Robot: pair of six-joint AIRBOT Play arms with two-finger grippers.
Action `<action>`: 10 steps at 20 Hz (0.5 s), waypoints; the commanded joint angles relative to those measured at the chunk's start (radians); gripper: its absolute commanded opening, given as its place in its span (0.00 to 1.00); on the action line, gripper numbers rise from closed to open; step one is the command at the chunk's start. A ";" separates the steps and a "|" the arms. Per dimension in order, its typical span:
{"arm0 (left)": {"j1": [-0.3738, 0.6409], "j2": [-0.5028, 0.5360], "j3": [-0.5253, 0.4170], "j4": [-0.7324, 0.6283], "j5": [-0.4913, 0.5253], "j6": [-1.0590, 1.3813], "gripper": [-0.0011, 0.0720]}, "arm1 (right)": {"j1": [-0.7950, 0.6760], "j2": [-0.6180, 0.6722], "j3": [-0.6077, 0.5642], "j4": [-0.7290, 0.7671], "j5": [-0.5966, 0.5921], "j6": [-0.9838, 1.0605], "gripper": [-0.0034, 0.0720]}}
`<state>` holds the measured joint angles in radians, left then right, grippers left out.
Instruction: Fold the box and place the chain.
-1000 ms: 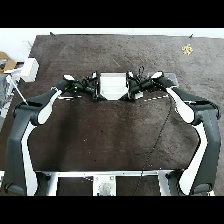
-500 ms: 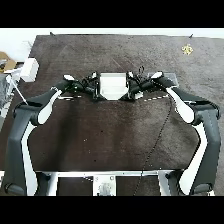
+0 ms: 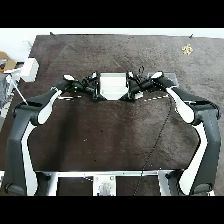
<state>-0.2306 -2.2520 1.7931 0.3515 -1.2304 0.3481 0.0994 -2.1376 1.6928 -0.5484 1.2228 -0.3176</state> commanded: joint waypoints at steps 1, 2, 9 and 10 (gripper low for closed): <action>0.000 0.000 0.000 0.000 0.000 0.000 0.39 | 0.000 0.004 0.000 0.016 0.012 0.001 0.68; 0.000 0.000 0.000 0.000 0.000 0.000 0.39 | 0.000 0.008 0.000 0.013 0.011 0.002 0.87; 0.000 0.000 0.000 0.001 0.000 0.000 0.39 | -0.002 0.067 0.000 -0.153 0.007 0.134 0.95; 0.000 0.000 0.000 0.001 0.000 0.000 0.39 | -0.004 0.081 0.000 -0.192 0.007 0.161 0.95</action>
<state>-0.2306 -2.2520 1.7931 0.3523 -1.2331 0.3481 0.0986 -2.0857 1.6924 -0.6468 1.2308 -0.2291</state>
